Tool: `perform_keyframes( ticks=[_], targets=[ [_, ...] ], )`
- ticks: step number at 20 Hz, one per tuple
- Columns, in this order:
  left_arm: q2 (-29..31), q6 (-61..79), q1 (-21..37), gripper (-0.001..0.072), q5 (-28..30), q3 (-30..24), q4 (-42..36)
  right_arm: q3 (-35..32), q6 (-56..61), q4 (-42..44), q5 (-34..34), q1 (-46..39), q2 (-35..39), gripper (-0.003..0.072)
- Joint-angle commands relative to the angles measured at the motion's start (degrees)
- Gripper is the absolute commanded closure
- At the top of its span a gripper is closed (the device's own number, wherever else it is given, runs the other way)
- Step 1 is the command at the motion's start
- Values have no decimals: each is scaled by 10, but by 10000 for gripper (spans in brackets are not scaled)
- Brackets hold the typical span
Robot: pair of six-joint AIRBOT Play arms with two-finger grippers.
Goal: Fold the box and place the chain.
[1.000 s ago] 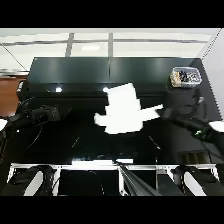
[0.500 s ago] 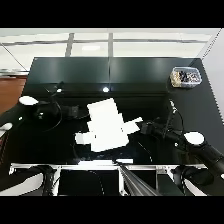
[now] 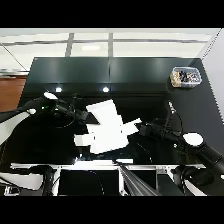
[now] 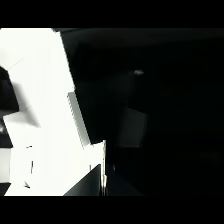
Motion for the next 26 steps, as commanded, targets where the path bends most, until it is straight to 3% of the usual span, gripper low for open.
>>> perform_keyframes(
  ticks=[1, 2, 4, 6, 7, 8, 9, 12, 13, 15, 17, 21, 26],
  targets=[
    [-35, 49, -26, 107, -69, 37, 59, 0, -1, -2, 1, 0, 0, 671],
    [-35, 49, -31, 152, -62, 50, 88, 0, -3, -2, 1, 0, 0, 671],
    [-35, 53, -31, 419, -51, 68, 100, 0, -5, -14, 1, 0, 0, 670],
    [-35, 62, -30, 617, -45, 84, 100, 0, -5, -40, 2, 0, 1, 668],
    [-35, 64, -30, 683, -44, 91, 100, 2, -5, -57, 2, -1, 1, 538],
    [-35, 63, -30, 684, -48, 97, 99, 10, -5, -77, 19, -4, 1, 141],
    [-34, 63, -30, 685, -59, 101, 100, 27, -7, -113, 64, -13, 1, -24],
    [-4, 64, -33, 689, -26, 96, 135, 142, -7, -368, 283, -59, 3, -24],
    [18, 68, -35, 689, 12, 89, 139, 177, -7, -434, 318, -66, 3, -24],
    [80, 126, -45, 689, 107, 54, 102, 224, -32, -513, 322, -68, 3, -24],
    [131, 256, -66, 687, 169, 17, 56, 229, -123, -492, 273, -65, 1, -23],
    [134, 459, -115, 686, 184, 7, 53, 224, -271, -477, 240, -33, -34, -22],
    [112, 476, -160, 683, 266, 7, 74, 211, -314, -477, 255, 9, -96, -22]
  ],
)
